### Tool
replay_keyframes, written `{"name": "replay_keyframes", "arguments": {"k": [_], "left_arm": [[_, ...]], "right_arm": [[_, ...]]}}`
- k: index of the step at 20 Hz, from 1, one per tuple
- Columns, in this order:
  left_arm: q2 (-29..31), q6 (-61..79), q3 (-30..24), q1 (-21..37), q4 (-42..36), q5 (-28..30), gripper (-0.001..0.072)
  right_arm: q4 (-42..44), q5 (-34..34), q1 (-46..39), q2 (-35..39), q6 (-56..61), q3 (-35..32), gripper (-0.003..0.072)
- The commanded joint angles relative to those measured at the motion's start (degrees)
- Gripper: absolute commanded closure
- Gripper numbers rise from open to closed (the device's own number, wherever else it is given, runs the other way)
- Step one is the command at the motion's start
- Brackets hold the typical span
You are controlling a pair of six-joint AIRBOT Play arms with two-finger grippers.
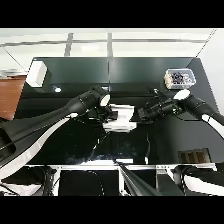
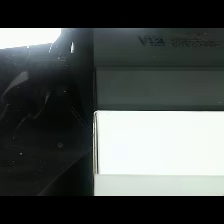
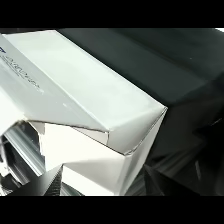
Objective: Fold the box and place the chain.
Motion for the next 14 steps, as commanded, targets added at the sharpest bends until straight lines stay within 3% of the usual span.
{"name": "replay_keyframes", "arguments": {"k": [1, 6, 7, 8, 10, 11, 14], "left_arm": [[0.0, 0.0, 0.0, 0.0, 0.0, 0.0, 0.0686], [0.0, 0.0, 0.0, 0.0, 0.0, -0.1, 0.0686], [0.0, 0.0, 0.0, 0.0, 0.0, -0.1, 0.0686], [0.0, 0.0, 0.0, 0.0, 0.0, 0.0, 0.0686], [0.0, 0.0, 0.0, 0.0, 0.0, 0.0, 0.0686], [0.0, 0.0, 0.0, 0.0, 0.0, 0.0, 0.0686], [0.0, 0.0, 0.0, 0.0, 0.0, 0.0, 0.0686]], "right_arm": [[-0.1, 0.1, 0.3, 0.0, 4.6, 1.0, 0.0144], [-5.6, 0.1, 2.9, 0.0, 13.6, 3.7, 0.0144], [-7.1, -0.2, 4.2, 0.0, 15.6, 4.2, 0.0163], [-8.3, -0.5, 5.3, 0.0, 17.6, 4.5, 0.0272], [-10.5, -1.7, 7.3, 0.0, 20.9, 4.9, 0.0277], [-10.9, -2.4, 8.2, 0.0, 21.8, 4.9, 0.0324], [-11.7, -5.3, 11.0, 0.0, 23.7, 5.0, 0.0329]]}}
